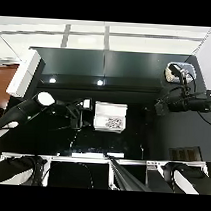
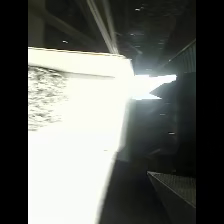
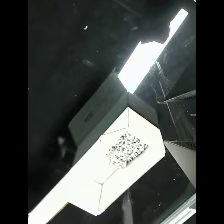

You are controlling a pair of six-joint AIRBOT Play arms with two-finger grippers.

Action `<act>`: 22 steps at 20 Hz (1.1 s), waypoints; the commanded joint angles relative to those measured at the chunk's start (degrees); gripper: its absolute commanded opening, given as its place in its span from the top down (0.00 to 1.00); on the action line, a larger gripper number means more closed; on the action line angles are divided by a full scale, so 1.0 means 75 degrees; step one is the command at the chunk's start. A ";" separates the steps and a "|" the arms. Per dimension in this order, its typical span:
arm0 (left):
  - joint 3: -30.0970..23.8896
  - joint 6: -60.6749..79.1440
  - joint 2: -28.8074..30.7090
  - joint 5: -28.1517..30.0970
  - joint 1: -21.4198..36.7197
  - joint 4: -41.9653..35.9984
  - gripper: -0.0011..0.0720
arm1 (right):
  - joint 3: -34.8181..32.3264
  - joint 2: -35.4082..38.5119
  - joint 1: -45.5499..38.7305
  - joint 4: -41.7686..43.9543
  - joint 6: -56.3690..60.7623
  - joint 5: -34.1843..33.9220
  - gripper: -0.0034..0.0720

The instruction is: Fold the box and place the chain.

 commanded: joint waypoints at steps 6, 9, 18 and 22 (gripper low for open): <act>0.0306 0.1017 -0.0708 -0.0516 -0.0172 -0.0525 0.01 | 0.0006 0.0003 0.0047 0.0000 0.0035 -0.0930 0.56; 0.0306 0.0833 -0.0711 -0.0513 -0.0140 -0.0501 0.01 | 0.0006 0.0003 0.0061 -0.0003 0.0035 -0.1040 0.56; 0.0254 0.0321 -0.0819 -0.0560 -0.0262 -0.0507 0.01 | -0.0175 0.0000 0.0061 0.0006 0.0070 -0.1244 0.56; 0.0041 0.0227 -0.0819 -0.0542 -0.0358 -0.0539 0.01 | -0.0175 0.0000 0.0061 0.0006 0.0093 -0.1247 0.56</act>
